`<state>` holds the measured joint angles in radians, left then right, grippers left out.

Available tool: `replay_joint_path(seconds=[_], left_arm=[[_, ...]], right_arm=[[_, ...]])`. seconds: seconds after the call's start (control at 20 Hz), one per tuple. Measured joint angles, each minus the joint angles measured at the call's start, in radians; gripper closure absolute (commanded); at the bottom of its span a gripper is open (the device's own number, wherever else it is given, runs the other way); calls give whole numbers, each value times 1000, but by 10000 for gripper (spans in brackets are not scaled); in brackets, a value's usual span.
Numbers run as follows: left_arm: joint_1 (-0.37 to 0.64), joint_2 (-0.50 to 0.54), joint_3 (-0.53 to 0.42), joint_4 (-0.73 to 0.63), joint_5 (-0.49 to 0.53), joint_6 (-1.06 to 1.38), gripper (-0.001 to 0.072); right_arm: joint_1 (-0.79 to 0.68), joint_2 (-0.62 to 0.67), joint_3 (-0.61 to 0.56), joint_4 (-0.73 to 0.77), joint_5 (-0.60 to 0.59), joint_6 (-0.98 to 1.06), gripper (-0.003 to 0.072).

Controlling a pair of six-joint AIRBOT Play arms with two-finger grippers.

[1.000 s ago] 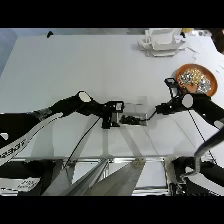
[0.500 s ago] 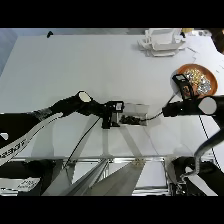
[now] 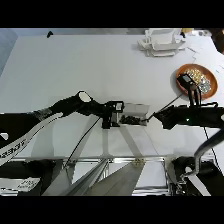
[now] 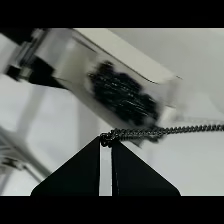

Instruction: Fold the box and place the chain.

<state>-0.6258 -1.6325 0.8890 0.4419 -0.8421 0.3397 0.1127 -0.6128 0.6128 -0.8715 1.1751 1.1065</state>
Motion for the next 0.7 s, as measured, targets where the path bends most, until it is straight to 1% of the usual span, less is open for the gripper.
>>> replay_joint_path(seconds=[0.15, 0.25, 0.5, 0.7], left_arm=[[0, 0, 0, 0, 0, 0, 679], [0, 0, 0, 0, 0, 0, 679], [0, 0, 0, 0, 0, 0, 679], [0, 0, 0, 0, 0, 0, 679]], right_arm=[[0, 12, 0, 132, 3, -60, 664], [0, 15, 0, 194, -6, -92, 664], [8, 16, -23, 298, -89, -145, 664], [89, -6, -43, 320, -178, -182, 663]])
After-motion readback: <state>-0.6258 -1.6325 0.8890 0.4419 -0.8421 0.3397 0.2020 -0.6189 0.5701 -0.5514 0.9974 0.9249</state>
